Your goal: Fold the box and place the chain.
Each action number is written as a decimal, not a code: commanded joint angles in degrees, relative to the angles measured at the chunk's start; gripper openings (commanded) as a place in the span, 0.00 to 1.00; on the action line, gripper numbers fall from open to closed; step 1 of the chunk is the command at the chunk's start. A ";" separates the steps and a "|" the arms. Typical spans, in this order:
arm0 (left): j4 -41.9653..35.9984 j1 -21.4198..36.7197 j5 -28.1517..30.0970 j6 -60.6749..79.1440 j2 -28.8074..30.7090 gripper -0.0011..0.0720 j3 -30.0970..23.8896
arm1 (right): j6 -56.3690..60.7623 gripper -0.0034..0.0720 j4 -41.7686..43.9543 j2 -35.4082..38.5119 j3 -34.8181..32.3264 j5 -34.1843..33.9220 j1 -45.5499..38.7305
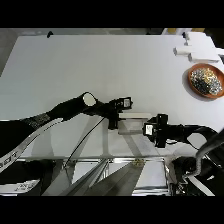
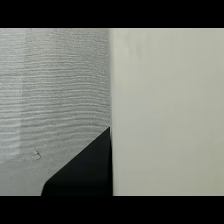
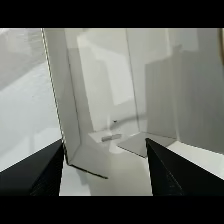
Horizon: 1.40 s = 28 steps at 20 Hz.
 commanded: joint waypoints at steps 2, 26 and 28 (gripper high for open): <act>0.02 -0.04 0.00 0.02 -0.02 0.03 -0.02 | -8.63 0.77 6.82 -0.83 1.57 2.10 -6.93; 0.02 -0.04 0.00 0.02 -0.02 0.03 -0.02 | -32.30 0.89 26.01 -16.35 1.57 7.54 -21.33; 0.02 -0.04 0.00 0.02 -0.02 0.03 -0.02 | -35.69 0.89 28.02 -17.62 1.57 7.93 -21.44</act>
